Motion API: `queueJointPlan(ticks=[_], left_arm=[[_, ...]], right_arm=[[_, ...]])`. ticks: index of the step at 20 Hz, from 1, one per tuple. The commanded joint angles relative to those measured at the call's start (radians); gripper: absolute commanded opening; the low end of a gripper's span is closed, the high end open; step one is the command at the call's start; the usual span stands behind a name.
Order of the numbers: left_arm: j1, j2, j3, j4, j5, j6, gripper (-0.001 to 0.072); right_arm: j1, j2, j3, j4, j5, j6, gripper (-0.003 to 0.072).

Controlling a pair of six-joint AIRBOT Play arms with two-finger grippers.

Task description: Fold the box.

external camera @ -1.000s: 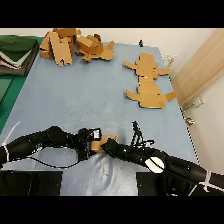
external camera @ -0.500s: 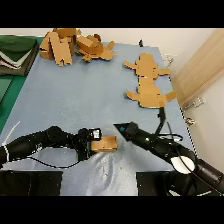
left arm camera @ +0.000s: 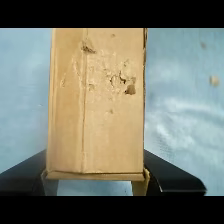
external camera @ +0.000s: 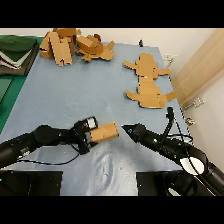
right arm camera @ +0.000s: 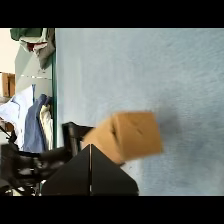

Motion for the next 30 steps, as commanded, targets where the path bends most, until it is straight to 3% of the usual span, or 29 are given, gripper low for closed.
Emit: queueJointPlan(ticks=[1,3,6,9,11,14,21,22,23,26,30], left_arm=[[0.084,0.128,0.001,0.095,0.094,-0.377,0.0469],[0.237,0.166,0.003,0.302,0.048,-0.621,0.0469],[0.539,0.157,0.045,0.624,-0.104,-0.879,0.0469],[0.799,0.094,0.128,0.670,-0.108,-0.881,0.0469],[0.912,-0.009,0.232,0.670,-0.164,-0.881,0.0468],[0.979,-0.181,0.382,0.670,-0.277,-0.882,0.0468],[1.007,-0.404,0.488,0.698,-0.210,-0.882,0.0469],[1.012,-0.420,0.498,0.704,-0.214,-0.882,0.0480],[1.013,-0.426,0.500,0.708,-0.203,-0.879,0.0684],[1.013,-0.422,0.518,0.708,-0.223,-0.893,0.0693],[1.013,-0.395,0.590,0.737,-0.373,-0.915,0.0694]], right_arm=[[-0.006,0.005,0.001,-0.031,0.024,0.000,0.0007],[-0.006,0.005,0.001,-0.034,0.030,0.000,0.0007],[-0.006,0.005,0.001,-0.059,0.046,0.000,0.0007],[-0.006,0.005,0.001,-0.070,0.057,0.000,0.0007],[-0.006,0.005,0.001,-0.083,0.065,0.000,0.0007],[-0.006,0.005,0.001,-0.084,0.064,0.000,0.0007],[-0.006,0.005,0.001,-0.083,0.064,0.000,0.0007],[-0.006,0.005,0.001,-0.084,0.064,0.000,0.0007],[-0.006,0.005,0.001,-0.088,0.064,0.000,0.0007],[-0.006,0.005,0.001,-0.103,0.064,0.000,0.0007],[-0.006,0.005,0.001,-0.111,0.064,0.000,0.0007]])
